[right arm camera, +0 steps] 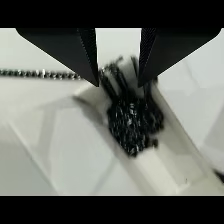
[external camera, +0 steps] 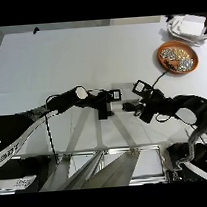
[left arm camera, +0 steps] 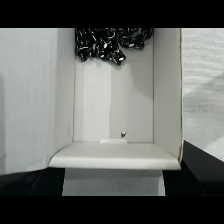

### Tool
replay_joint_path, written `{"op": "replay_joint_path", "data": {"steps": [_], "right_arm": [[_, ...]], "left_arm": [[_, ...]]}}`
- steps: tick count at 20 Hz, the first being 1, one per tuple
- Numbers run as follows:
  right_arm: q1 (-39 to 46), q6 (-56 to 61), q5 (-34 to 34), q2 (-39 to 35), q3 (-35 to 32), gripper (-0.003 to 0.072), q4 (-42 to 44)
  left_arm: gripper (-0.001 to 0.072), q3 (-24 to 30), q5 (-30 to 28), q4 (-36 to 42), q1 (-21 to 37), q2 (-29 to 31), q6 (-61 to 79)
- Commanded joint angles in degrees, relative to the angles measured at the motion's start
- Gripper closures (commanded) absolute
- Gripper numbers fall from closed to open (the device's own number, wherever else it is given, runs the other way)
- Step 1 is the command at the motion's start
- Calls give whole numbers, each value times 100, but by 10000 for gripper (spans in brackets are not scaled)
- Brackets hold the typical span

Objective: Fold the box and place the chain.

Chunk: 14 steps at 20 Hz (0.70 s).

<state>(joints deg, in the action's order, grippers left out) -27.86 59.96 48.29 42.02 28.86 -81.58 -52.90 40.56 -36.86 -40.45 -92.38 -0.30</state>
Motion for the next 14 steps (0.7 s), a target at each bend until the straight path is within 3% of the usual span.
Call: {"op": "replay_joint_path", "data": {"steps": [1, 3, 8, 14], "right_arm": [[411, -118, 1200, -203, -4, 417, -407], [793, -688, 1082, -199, -197, 434, -223], [1095, -2549, 55, 9, -719, 463, 793], [1095, -3101, -439, 866, -728, 463, 1163]], "left_arm": [[499, 2, -2, -2, 0, 2, 2], [499, 2, -2, -2, 0, 2, 2], [499, 2, -2, -2, 0, 2, 2], [499, 2, -2, -2, 0, 2, 2]]}}
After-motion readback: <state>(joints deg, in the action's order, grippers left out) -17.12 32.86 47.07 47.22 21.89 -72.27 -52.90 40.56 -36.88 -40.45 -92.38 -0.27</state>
